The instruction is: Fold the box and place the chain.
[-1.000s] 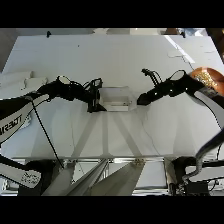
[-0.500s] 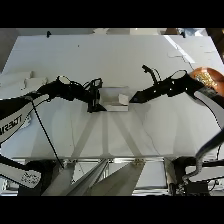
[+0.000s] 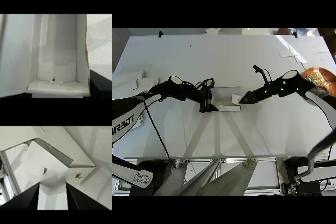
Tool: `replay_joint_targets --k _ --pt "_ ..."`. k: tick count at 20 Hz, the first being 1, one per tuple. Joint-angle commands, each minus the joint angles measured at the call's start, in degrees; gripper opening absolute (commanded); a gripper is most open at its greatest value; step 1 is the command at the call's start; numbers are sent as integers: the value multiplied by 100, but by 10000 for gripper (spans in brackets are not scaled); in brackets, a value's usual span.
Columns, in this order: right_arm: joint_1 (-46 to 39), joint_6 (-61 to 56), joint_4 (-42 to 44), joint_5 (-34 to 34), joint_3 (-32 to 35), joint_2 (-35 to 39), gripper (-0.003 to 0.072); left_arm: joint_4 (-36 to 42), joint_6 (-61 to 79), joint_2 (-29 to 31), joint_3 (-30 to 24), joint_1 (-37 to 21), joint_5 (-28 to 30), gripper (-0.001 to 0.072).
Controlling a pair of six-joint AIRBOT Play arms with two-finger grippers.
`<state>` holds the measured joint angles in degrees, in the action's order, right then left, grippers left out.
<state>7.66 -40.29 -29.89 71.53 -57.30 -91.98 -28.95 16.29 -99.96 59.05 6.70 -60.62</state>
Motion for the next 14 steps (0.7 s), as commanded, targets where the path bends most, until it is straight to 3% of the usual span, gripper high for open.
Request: replay_joint_targets --k 1,5,7,11,14 --pt "170 -190 -37 -409 -2 -4 414 0 0 4 4 -7 0 364" --pt "446 -715 -503 -791 -2 -2 426 0 0 4 4 -7 0 364" --pt "564 -1034 -634 -1016 -2 -2 484 0 0 4 4 -7 0 364" --pt "765 -1375 -662 -1368 -2 39 483 0 0 4 4 -7 0 364" --pt "909 -1967 -1161 -1725 -2 116 482 0 0 4 4 -7 0 364"
